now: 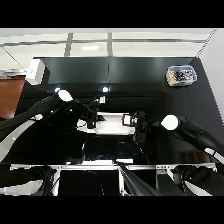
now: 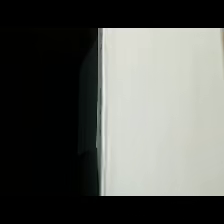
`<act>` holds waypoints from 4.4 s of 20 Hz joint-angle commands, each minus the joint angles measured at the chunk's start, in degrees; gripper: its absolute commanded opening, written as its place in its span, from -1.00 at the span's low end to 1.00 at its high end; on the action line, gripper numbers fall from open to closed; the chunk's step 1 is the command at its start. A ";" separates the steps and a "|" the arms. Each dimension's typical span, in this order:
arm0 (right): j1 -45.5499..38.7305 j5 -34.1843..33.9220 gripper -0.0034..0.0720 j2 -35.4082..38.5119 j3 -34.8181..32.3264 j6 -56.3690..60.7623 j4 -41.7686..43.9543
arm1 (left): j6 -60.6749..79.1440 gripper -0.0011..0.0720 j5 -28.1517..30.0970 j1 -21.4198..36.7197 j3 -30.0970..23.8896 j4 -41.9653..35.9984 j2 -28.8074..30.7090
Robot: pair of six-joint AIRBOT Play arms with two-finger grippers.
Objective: Fold the box and place the chain.
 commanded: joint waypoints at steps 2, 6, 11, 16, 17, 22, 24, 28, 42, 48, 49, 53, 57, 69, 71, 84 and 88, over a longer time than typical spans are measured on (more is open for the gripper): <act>-1.38 -1.18 0.93 0.90 1.01 0.07 1.01 | 0.00 -0.89 -0.04 0.00 0.00 -0.07 -0.02; -3.48 -2.97 0.93 0.87 1.01 -4.66 5.81 | 0.00 -0.89 -0.04 0.00 0.00 -0.07 -0.02; -6.12 -1.62 0.93 -1.03 1.01 -9.29 9.77 | 0.00 -0.89 -0.04 0.00 0.00 -0.07 -0.02; -6.12 5.11 0.93 -6.78 1.01 -26.82 19.26 | 0.00 -0.89 -0.04 0.00 0.00 -0.07 -0.02; -6.14 4.94 0.93 -8.00 1.01 -26.99 18.75 | 0.00 -0.89 -0.04 0.00 0.00 -0.07 -0.02; -6.14 4.09 0.93 -11.76 1.03 -27.10 17.51 | 0.00 -0.89 -0.04 0.00 0.00 -0.07 -0.02; -6.12 4.55 0.93 -12.76 1.22 -27.30 17.51 | 0.00 -0.89 -0.04 0.00 0.00 -0.07 -0.02; -6.12 4.52 0.82 -14.29 3.08 -26.73 17.18 | 0.00 -0.89 -0.09 -0.11 0.00 -0.07 -0.02; -6.12 3.93 0.82 -14.82 3.65 -19.91 13.03 | 0.00 -0.89 -0.07 -0.11 0.00 -0.07 -0.02; -6.12 3.61 0.83 -14.82 3.65 -19.52 12.98 | 0.00 -0.89 -0.07 -0.11 0.00 -0.07 -0.02; -6.12 3.41 0.82 -14.84 3.65 -19.30 13.00 | 0.00 -0.89 -0.07 -0.11 0.00 -0.07 -0.02; -5.62 3.08 0.82 -14.88 3.65 -18.80 12.09 | 0.00 -0.89 -0.07 -0.11 0.00 -0.07 -0.02; -5.53 2.91 0.83 -14.88 3.63 -18.25 11.72 | 0.00 -0.89 -0.07 -0.11 0.00 -0.07 -0.02; -5.53 3.08 0.23 -14.88 3.63 -18.27 11.52 | -2.60 -0.87 -0.59 -0.11 0.02 -0.28 -0.02; -5.53 3.08 0.23 -14.88 3.63 -18.27 11.52 | -6.95 0.07 -0.81 0.04 0.07 -0.24 0.00; -5.51 3.10 0.23 -14.88 3.63 -18.27 11.30 | -38.69 -0.90 -20.79 6.14 3.80 20.41 14.47; -5.53 3.10 0.23 -14.88 3.63 -18.27 11.30 | -39.39 -0.90 -20.17 3.78 -6.14 -1.11 15.08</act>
